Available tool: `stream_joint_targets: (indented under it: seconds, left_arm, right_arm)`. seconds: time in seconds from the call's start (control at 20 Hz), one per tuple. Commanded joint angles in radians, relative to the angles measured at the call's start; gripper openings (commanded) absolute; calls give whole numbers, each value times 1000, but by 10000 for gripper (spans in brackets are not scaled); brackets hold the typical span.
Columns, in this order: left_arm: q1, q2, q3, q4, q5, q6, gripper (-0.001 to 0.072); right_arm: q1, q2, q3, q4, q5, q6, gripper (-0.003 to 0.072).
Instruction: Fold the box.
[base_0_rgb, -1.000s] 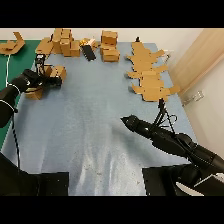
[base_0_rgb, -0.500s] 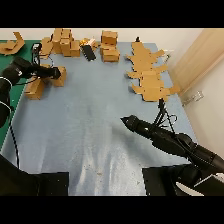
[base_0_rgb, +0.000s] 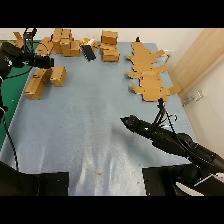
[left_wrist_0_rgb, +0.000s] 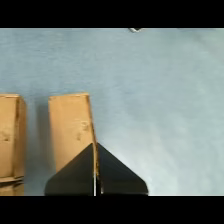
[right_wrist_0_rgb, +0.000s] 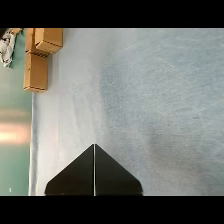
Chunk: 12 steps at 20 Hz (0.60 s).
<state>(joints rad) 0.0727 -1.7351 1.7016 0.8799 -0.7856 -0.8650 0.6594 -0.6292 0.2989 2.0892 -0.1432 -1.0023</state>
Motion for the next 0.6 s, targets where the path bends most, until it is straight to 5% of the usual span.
stream_joint_targets:
  seconds: [0.0,0.25,0.55]
  left_arm:
    - [-26,28,3,-35,-153,-12,13]
    - [-143,42,-21,-30,-449,-53,10]
    - [-338,241,-330,-27,-361,-65,9]
  right_arm:
    - [0,-1,19,-31,-25,0,4]
    - [-74,-75,157,-145,-304,-27,4]
    - [-203,-333,513,-183,-676,-384,4]
